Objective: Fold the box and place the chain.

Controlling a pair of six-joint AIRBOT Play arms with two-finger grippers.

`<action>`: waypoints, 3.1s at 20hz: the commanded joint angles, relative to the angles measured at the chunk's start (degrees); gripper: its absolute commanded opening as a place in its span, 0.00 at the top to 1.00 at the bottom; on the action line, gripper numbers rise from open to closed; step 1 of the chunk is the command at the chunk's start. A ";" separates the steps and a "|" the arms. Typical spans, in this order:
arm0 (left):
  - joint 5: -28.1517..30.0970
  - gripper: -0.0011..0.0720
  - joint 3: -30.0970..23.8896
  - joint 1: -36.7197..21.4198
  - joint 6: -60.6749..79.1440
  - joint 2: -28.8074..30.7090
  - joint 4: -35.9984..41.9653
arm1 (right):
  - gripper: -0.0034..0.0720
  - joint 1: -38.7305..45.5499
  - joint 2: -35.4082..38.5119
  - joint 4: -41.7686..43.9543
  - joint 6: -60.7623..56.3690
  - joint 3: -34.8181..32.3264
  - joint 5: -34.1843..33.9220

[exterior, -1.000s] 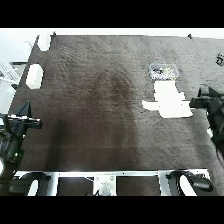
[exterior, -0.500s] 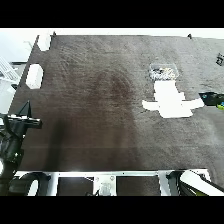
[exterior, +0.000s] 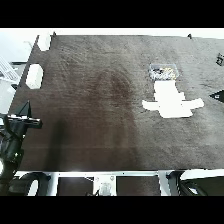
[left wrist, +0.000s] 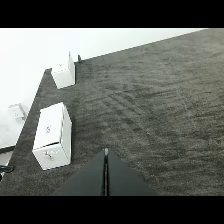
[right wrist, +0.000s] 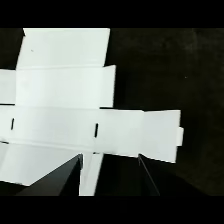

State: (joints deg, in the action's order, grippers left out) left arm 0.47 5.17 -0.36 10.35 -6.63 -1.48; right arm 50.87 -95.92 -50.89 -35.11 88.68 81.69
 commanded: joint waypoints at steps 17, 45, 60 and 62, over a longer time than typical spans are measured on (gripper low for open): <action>0.00 0.96 -0.02 -0.02 0.02 -0.02 0.00 | 0.40 -5.11 -28.59 -4.61 0.22 24.13 13.07; -0.02 0.96 -0.02 -0.02 0.02 -0.02 0.00 | 0.96 -15.30 -16.98 15.80 -3.89 1.38 19.37; 0.00 0.96 -0.02 -0.02 0.02 -0.02 0.00 | 0.96 -47.34 8.79 27.96 -12.94 -32.35 -23.19; -0.02 0.96 -0.02 -0.02 0.02 -0.02 0.00 | 0.96 -48.74 8.63 27.91 -12.90 -32.35 -26.23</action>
State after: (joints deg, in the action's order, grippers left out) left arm 0.47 5.17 -0.36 10.37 -6.63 -1.45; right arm 5.98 -87.66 -23.44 -46.19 56.90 63.42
